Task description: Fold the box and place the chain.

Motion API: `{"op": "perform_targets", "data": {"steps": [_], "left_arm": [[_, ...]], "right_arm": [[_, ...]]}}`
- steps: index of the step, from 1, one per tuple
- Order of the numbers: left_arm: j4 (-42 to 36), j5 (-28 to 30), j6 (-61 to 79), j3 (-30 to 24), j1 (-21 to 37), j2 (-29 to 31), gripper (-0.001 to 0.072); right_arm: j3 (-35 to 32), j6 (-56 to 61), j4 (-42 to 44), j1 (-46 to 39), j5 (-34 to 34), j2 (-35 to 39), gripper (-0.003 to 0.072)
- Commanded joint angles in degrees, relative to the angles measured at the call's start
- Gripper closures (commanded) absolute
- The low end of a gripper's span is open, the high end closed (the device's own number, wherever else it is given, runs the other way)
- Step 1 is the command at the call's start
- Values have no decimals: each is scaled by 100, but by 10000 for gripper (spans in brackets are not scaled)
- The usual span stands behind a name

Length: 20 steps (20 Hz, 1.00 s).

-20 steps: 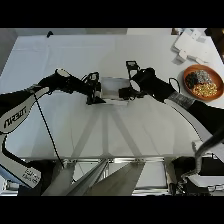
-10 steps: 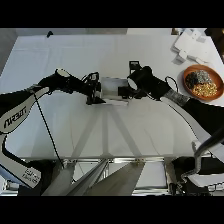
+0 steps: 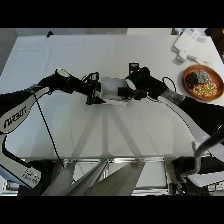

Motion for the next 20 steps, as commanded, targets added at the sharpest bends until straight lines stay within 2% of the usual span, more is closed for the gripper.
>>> {"op": "perform_targets", "data": {"steps": [1, 5, 8, 13, 20], "left_arm": [[0, 2, 0, 2, 0, 4, 273], [0, 2, 0, 2, 0, 2, 273], [0, 2, 0, 2, 0, 2, 273], [0, 2, 0, 2, 0, 2, 273], [0, 2, 0, 2, 0, 2, 273]], "right_arm": [[140, 11, 28, -9, -236, -22, 304], [291, -153, 562, -140, -116, -173, 304], [291, -282, 610, -140, -125, -221, 306], [291, -286, 507, -138, 4, -363, 425], [291, -267, 136, -138, 278, -422, 447]]}}
